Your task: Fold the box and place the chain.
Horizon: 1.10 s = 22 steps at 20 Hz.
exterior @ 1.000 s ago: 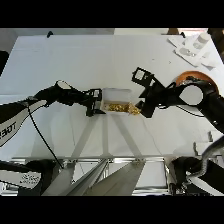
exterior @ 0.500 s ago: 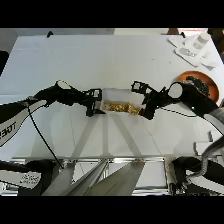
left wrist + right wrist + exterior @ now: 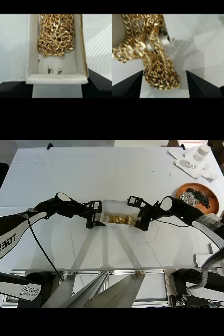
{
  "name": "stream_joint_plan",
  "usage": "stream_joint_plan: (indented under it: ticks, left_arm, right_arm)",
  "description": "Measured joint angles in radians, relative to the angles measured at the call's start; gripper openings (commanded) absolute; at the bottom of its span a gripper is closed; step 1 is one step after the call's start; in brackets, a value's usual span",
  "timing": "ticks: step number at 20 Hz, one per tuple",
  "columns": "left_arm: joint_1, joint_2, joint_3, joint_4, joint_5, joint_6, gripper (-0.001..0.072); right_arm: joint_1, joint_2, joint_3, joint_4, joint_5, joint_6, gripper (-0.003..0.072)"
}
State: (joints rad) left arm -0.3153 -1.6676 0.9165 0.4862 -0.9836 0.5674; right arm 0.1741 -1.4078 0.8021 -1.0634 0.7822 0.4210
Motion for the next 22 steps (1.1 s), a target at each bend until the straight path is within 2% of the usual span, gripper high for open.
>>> stream_joint_plan:
  ticks: [1, 3, 5, 7, 8, 9, 16, 19, 22]
  left_arm:
    - [0.0, 0.0, 0.0, 0.0, 0.0, 0.0, 0.0257]
    - [0.0, 0.0, 0.0, 0.0, 0.0, 0.0, 0.0257]
    - [0.0, 0.0, 0.0, 0.0, 0.0, 0.0, 0.0257]
    - [0.0, 0.0, 0.0, 0.0, 0.0, 0.0, 0.0257]
    - [0.0, 0.0, 0.0, 0.0, 0.0, 0.0, 0.0257]
    - [0.0, 0.0, 0.0, 0.0, 0.0, 0.0, 0.0257]
    - [0.0, 0.0, 0.0, 0.0, 0.0, 0.0, 0.0257]
    - [0.0, 0.0, 0.0, 0.0, 0.0, 0.0, 0.0257]
    - [0.0, 0.0, 0.0, 0.0, 0.0, 0.0, 0.0257]
  right_arm:
    - [0.006, -0.005, 0.0, 0.004, -0.008, -0.003, 0.0515]
    - [0.014, -0.017, 0.002, 0.005, -0.018, 0.009, 0.0499]
    - [0.018, -0.027, 0.001, -0.013, -0.026, 0.058, 0.0284]
    - [0.022, -0.034, 0.0, -0.037, -0.025, 0.093, 0.0144]
    - [0.023, -0.035, 0.001, -0.049, -0.018, 0.109, 0.0048]
    - [0.023, -0.036, 0.001, -0.063, -0.013, 0.123, 0.0013]
    - [0.024, -0.009, -0.002, -0.132, 0.077, 0.188, 0.0011]
    - [0.024, 0.05, -0.005, -0.16, 0.119, 0.23, 0.001]
    - [0.024, 0.132, -0.002, -0.145, 0.095, 0.257, 0.001]
